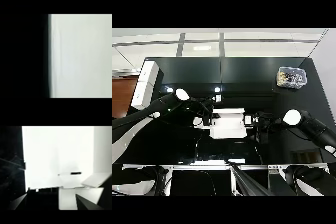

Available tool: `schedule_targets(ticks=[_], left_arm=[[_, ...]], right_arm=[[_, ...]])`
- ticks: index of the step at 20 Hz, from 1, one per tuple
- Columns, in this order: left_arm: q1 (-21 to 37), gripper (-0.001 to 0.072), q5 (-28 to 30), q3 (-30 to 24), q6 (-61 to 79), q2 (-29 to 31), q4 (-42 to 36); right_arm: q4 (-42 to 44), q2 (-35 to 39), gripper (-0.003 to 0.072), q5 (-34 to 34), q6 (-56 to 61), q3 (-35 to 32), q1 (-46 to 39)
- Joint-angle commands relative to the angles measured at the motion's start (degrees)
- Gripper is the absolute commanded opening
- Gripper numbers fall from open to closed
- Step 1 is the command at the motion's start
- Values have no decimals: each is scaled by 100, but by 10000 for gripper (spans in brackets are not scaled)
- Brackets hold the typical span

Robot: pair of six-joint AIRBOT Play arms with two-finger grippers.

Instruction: Fold the box and place the chain.

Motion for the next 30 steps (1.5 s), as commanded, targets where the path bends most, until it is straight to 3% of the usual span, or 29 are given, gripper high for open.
schedule_targets(ticks=[1, 3, 14, 21, 30], left_arm=[[7, 25, -4, 4, -2, -4, 0], [7, 25, -4, 4, -2, -4, 0], [7, 25, -4, 4, -2, -4, 0], [4, 25, -7, 4, -2, -4, 0], [4, 25, -9, 4, -2, -4, 0]], right_arm=[[-55, 90, 702, 76, -7, 400, 7], [236, 87, 702, 125, -9, 457, 26], [28, -289, 702, 146, -214, -136, 181], [170, -553, 703, -1257, -330, -273, 822], [627, -566, 702, -1574, 179, -269, 719]])
